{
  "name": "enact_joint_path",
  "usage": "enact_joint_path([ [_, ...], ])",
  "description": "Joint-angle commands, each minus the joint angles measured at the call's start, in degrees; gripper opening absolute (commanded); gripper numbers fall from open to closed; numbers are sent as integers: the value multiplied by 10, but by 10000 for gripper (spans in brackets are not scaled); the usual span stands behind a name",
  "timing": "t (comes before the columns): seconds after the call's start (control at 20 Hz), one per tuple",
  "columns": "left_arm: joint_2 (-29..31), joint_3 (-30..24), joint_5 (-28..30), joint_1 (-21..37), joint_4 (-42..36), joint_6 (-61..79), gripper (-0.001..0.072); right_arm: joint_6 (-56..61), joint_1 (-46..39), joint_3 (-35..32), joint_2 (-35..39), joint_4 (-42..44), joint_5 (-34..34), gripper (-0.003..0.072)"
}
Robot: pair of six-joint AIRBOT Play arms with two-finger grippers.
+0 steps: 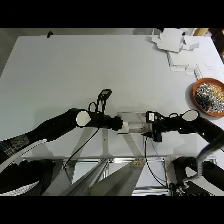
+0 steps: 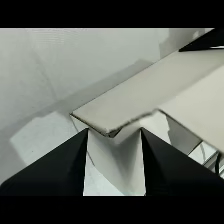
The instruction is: Fold the box and place the chain.
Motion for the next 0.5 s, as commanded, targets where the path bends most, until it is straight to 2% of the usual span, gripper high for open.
enact_joint_path([
  [0.0,-11,11,-9,-9,51,-59,371,0,0,0,0,0,0,396],
  [0.2,-11,17,-33,-9,81,-104,370,0,0,0,0,0,0,396],
  [0.35,-21,82,-155,-9,173,-188,369,0,0,0,0,0,0,396],
  [0.45,-39,133,-205,-11,204,-223,369,0,0,0,0,0,0,396],
])
